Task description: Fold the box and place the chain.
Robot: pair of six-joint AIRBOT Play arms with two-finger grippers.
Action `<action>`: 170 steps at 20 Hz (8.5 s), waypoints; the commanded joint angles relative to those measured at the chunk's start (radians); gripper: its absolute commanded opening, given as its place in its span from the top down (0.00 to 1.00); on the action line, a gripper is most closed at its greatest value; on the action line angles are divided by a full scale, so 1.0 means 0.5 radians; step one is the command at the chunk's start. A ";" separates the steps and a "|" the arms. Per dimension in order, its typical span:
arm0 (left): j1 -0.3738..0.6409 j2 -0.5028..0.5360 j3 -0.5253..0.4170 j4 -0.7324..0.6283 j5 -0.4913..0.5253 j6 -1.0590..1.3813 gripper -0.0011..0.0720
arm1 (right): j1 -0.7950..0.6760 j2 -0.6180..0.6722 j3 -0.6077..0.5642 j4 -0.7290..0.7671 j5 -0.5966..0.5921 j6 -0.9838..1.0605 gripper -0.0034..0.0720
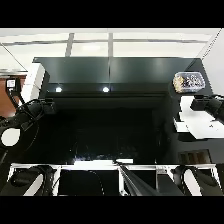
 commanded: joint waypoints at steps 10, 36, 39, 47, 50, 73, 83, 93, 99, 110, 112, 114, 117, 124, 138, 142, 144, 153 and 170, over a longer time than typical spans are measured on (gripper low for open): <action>-0.002 0.001 -0.002 0.000 0.001 0.001 0.95 | 0.001 0.002 -0.001 0.001 0.001 0.001 0.93; -0.182 -0.627 0.513 0.496 -0.835 -0.265 0.01 | -1.208 -1.299 1.239 -0.814 0.591 0.767 0.00; -0.179 -0.627 0.513 0.494 -0.848 -0.269 0.01 | -1.432 -1.655 1.527 -0.806 1.041 0.767 0.00; -0.179 -0.626 0.514 0.478 -1.030 -0.330 0.01 | -1.398 -2.158 1.806 -0.657 1.458 0.296 0.00; -0.179 -0.626 0.514 0.473 -1.080 -0.330 0.01 | -1.282 -2.163 1.830 -0.752 1.521 0.114 0.00; -0.199 -0.632 0.505 0.289 -0.920 -0.305 0.01 | -0.282 -0.326 -0.171 0.734 0.944 -0.046 0.93; -0.253 -1.268 0.665 -1.442 -0.909 0.935 0.01 | 1.075 0.034 -0.690 1.043 0.002 -0.003 0.93; -0.320 -2.026 0.974 -1.984 -1.736 1.835 0.01 | 1.142 0.034 -0.690 1.042 -0.003 0.033 0.93; -0.468 -2.232 1.260 -1.543 -1.987 1.865 0.28 | 1.142 0.034 -0.689 1.019 0.005 0.042 0.93; -0.470 -2.291 1.312 -1.645 -2.016 2.051 0.95 | 1.143 0.034 -0.622 0.858 0.117 0.045 0.04; -0.471 -2.206 1.308 -1.494 -2.013 2.010 0.96 | 1.118 0.034 -0.423 0.491 0.298 0.047 0.03; -0.464 -2.050 1.253 -1.462 -1.938 1.994 0.96 | 1.070 0.034 -0.179 0.158 0.445 0.045 0.03; -0.467 -1.801 1.006 -1.636 -1.588 2.396 0.95 | 1.057 0.034 0.069 -0.136 0.469 -0.094 0.03; -0.574 -1.773 0.974 -1.550 -1.304 3.525 0.95 | 1.137 -0.240 0.072 -0.193 0.507 -1.080 0.03; -0.741 -1.836 0.970 -1.181 -0.990 3.126 0.95 | 1.516 -0.597 -0.139 -0.087 0.571 -1.244 0.03; -0.740 -1.836 0.970 -1.181 -0.998 3.030 0.95 | 1.641 -0.600 -0.240 0.059 0.404 -1.244 0.03; -0.740 -1.836 0.970 -1.181 -0.995 3.030 0.95 | 1.713 -0.601 -0.272 0.076 0.291 -1.242 0.03; -0.741 -1.836 0.970 -1.183 -1.001 3.030 0.95 | 1.843 -0.559 -0.130 0.078 -0.032 -1.241 0.03; -0.752 -1.816 0.970 -1.181 -1.000 3.155 0.95 | 1.576 -0.770 0.058 0.599 0.307 -1.927 0.03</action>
